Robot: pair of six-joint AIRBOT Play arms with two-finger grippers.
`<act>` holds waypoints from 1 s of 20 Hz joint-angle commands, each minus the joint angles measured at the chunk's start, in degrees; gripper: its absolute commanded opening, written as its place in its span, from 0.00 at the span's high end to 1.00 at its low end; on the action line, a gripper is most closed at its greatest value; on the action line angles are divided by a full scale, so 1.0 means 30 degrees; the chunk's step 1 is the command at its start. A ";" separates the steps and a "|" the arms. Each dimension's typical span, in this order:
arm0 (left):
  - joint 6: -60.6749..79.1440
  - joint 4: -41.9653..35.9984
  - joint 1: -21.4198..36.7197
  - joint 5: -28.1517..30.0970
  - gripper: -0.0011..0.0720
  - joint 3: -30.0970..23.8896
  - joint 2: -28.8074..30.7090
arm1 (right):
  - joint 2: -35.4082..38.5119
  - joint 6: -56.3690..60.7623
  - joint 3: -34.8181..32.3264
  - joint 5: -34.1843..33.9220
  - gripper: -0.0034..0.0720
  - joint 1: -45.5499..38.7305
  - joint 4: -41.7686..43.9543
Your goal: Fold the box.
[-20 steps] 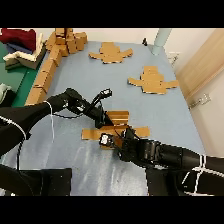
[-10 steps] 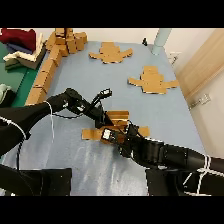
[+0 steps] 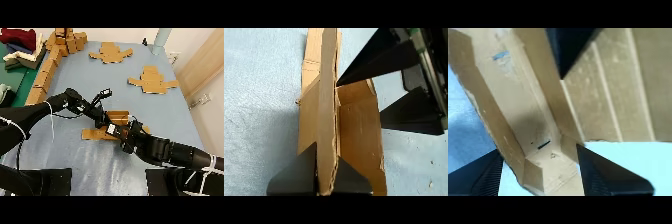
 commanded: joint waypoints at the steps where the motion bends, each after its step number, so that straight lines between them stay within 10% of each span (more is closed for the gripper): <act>1: 0.0007 -0.0007 0.0007 0.0000 0.97 -0.0007 -0.0007 | 0.1596 -0.3483 -0.0619 0.1333 0.00 -0.1537 0.1574; 7: 0.0007 0.0000 0.0007 0.0000 0.97 -0.0007 -0.0007 | 0.2776 -1.1591 -0.1341 0.2827 0.00 -0.5501 0.7956; 13: 0.0000 0.0000 0.0007 0.0000 0.97 0.0000 -0.0007 | 0.1202 -2.6119 -0.1078 0.2681 0.00 -1.0805 2.0327; 20: 0.0007 -0.0007 0.0007 0.0007 0.97 0.0000 -0.0007 | -0.2805 -2.9937 0.0291 -0.0823 0.00 -1.2648 2.3015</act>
